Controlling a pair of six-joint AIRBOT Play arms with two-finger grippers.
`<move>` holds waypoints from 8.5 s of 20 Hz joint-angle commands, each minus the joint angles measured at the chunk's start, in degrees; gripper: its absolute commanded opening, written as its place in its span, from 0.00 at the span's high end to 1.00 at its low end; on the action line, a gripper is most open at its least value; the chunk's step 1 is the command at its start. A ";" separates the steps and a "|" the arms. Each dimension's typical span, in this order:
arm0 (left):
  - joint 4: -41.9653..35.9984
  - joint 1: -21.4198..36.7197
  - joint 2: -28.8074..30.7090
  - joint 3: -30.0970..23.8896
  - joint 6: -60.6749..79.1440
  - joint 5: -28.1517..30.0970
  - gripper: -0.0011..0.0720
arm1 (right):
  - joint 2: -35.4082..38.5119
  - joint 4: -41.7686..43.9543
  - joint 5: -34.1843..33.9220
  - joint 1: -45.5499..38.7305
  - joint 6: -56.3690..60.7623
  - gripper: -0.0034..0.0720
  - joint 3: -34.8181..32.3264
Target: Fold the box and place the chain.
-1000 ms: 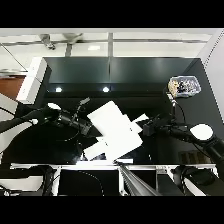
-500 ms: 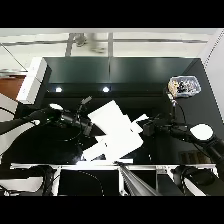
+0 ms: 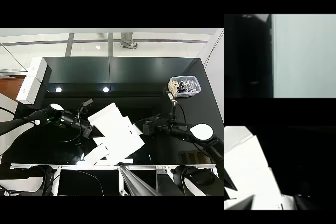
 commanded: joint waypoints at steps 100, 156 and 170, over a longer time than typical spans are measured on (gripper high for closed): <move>27.34 -13.66 14.05 4.33 12.85 25.86 0.95 | -9.66 -21.73 -11.89 20.06 -29.59 0.01 4.26; 31.63 -16.24 14.01 6.80 8.74 23.91 0.95 | -22.25 3.19 -6.14 16.35 -64.59 0.11 1.95; 31.63 -16.24 14.01 6.80 8.74 23.93 0.95 | -23.34 -0.83 -8.33 18.53 -60.04 0.11 2.75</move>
